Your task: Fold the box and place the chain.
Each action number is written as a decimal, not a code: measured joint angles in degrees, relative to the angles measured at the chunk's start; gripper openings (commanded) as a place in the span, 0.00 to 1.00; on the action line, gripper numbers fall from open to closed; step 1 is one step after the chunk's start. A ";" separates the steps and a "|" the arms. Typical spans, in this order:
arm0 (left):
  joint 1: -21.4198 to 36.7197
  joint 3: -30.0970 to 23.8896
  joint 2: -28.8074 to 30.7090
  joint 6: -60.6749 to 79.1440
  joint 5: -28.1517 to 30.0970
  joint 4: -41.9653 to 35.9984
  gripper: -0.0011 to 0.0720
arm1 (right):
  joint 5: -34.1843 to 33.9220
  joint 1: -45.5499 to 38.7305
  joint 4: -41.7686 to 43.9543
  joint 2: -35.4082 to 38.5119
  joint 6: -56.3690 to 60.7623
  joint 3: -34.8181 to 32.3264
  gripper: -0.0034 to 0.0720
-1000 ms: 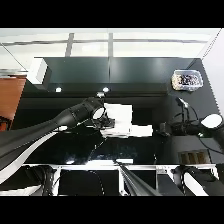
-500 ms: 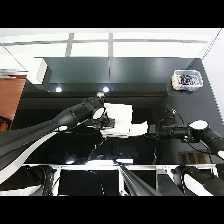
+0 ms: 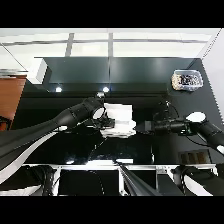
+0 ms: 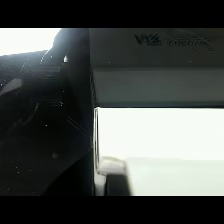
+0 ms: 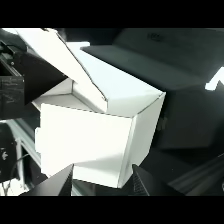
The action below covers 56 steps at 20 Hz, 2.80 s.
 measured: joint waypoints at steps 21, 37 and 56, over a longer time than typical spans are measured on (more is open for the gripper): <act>0.00 0.00 0.00 0.00 0.11 0.00 0.05 | -6.45 24.00 -38.36 -12.39 37.40 21.73 0.60; 0.00 0.00 0.00 0.07 0.94 -0.02 0.05 | 4.09 31.47 -55.84 -21.35 66.90 32.54 0.44; 0.00 0.00 0.00 0.07 1.11 0.20 0.05 | 2.67 32.92 -58.55 -22.05 74.66 32.79 0.32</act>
